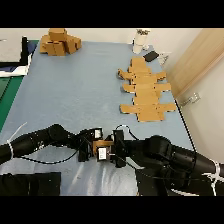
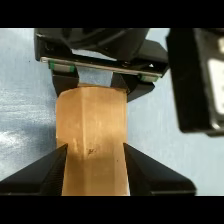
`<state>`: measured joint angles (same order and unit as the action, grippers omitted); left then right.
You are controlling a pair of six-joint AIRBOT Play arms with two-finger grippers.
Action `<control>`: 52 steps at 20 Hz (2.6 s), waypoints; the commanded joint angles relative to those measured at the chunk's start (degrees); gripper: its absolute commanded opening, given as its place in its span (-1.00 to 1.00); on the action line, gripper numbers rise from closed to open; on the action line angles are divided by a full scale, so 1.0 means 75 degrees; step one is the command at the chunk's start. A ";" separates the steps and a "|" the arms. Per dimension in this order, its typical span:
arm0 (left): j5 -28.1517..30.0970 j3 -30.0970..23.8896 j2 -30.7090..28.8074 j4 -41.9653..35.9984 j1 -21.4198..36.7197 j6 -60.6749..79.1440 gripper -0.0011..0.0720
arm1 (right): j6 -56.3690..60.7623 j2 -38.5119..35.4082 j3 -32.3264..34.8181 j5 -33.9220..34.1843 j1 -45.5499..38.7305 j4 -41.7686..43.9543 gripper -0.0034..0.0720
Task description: Fold the box.
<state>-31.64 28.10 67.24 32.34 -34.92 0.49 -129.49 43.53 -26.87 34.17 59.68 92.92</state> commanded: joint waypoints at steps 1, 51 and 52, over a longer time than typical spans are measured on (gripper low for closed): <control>0.0003 0.0006 0.0003 0.0003 0.0000 0.0003 0.02 | 0.0358 0.0085 -0.0006 -0.0003 0.0286 -0.0455 0.53; 0.0000 0.0006 0.0003 0.0003 0.0000 0.0003 0.02 | 0.3264 0.0003 -0.0358 0.0513 0.1629 -0.3212 -0.22; 0.0000 0.0006 0.0003 0.0000 0.0000 0.0003 0.02 | 0.3264 -0.0061 -0.0382 0.0516 0.1629 -0.3252 -0.10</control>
<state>-31.66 28.10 67.24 32.34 -34.89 0.51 -105.41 43.90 -29.32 37.95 71.75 69.19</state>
